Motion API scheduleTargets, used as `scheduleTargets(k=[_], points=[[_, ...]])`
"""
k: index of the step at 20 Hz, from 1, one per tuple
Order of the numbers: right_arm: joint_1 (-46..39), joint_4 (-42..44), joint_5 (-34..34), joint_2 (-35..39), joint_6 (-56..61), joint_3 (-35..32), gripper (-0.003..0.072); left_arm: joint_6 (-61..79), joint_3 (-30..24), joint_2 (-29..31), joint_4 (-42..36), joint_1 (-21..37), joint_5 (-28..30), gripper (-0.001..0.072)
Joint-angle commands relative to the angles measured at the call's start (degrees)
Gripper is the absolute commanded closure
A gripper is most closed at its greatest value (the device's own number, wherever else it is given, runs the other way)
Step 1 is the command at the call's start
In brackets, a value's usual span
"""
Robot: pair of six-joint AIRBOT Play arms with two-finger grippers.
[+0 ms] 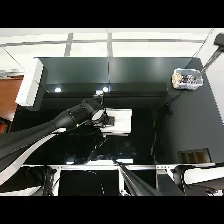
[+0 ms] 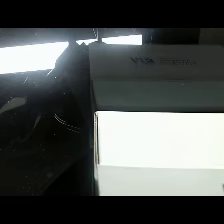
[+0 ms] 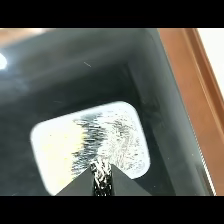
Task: Fold the box and place the chain.
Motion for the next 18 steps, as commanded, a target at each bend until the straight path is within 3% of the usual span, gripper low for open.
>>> scheduleTargets(k=[1,9,15,18], points=[[-0.2,10.6,2.4,9.6,-4.2,0.0,0.0675,0.0,0.0,0.0,0.0,0.1,0.2,0.0681],[0.4,25.6,3.7,28.2,-7.5,-6.5,0.0676,0.0,0.0,0.0,0.0,0.1,0.2,0.0681],[9.4,25.5,8.2,31.3,-8.7,-7.6,0.0676,0.0,0.0,0.0,0.0,0.1,0.2,0.0681],[14.2,25.5,10.3,32.6,-9.6,-12.1,0.0676,0.0,0.0,0.0,0.0,0.1,0.1,0.0681]])
